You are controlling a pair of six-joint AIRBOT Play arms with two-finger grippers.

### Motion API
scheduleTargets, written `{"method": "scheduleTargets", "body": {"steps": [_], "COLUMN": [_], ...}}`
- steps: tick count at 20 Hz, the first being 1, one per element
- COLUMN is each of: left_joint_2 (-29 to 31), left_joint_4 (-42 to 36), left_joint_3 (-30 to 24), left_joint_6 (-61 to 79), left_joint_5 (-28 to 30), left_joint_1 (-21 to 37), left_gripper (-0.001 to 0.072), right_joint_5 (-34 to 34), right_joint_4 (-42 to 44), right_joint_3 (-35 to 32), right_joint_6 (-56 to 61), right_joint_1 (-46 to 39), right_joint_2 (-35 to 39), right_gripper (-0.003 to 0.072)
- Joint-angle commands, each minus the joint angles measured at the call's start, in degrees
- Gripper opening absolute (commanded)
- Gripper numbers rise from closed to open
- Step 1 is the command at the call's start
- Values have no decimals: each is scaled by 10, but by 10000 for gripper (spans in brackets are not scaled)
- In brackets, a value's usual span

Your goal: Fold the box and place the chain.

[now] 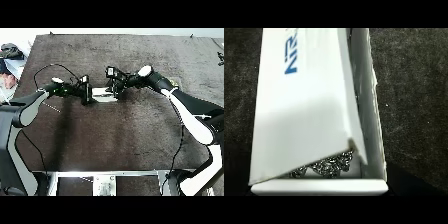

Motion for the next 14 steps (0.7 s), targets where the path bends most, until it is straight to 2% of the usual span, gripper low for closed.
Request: {"method": "scheduleTargets", "body": {"steps": [1,8,14], "left_joint_2": [0,0,0], "left_joint_4": [0,0,0], "left_joint_3": [0,0,0], "left_joint_6": [0,0,0], "left_joint_5": [0,0,0], "left_joint_1": [0,0,0], "left_gripper": [467,467,467], "right_joint_5": [24,28,26], "right_joint_4": [-6,-15,-15], "right_joint_3": [0,-3,-50], "right_joint_6": [3,5,5], "right_joint_1": [0,0,0], "right_joint_2": [-1,-2,-2], "right_gripper": [226,226,226]}}
